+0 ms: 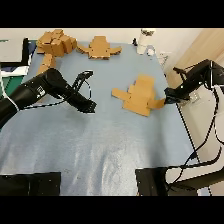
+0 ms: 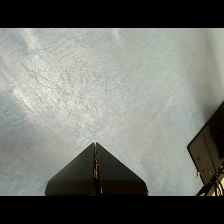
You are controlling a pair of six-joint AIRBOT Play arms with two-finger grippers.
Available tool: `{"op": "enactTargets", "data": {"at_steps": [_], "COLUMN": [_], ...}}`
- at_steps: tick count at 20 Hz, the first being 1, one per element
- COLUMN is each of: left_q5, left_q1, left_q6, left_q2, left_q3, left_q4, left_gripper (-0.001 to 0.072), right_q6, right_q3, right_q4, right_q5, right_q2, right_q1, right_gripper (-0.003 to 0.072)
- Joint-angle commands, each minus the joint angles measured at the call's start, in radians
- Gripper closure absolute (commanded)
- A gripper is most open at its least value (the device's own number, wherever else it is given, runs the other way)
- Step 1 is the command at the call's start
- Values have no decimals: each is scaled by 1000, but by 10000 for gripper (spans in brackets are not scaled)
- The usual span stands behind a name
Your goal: Fold the box.
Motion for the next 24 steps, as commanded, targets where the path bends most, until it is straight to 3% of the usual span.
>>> {"op": "enactTargets", "data": {"at_steps": [1,3,4,6,10,11,12,24], "left_q5": [0,0,1,0,0,0,0,0], "left_q1": [1,1,1,1,1,1,1,1], "left_q6": [0,0,0,0,0,0,0,0], "left_q2": [0,0,0,0,0,0,0,0], "left_q3": [1,1,1,1,1,1,1,1], "left_q4": [0,0,0,0,0,0,0,0], "left_gripper": [696,697,696,697,696,697,697,696], "right_q6": [-61,-62,-62,-50,-24,-3,7,6], "right_q3": [-1,-1,-1,-1,-1,-2,-2,-2], "right_q4": [-47,-24,-24,-34,-48,-57,-57,70], "right_q5": [-19,24,41,70,116,124,128,51], "right_q2": [-48,-62,-68,-78,-86,-89,-90,-153], "right_q1": [-2,-2,-2,-2,-2,-3,-5,-4], "right_gripper": [684,682,646,462,441,327,296,378]}}
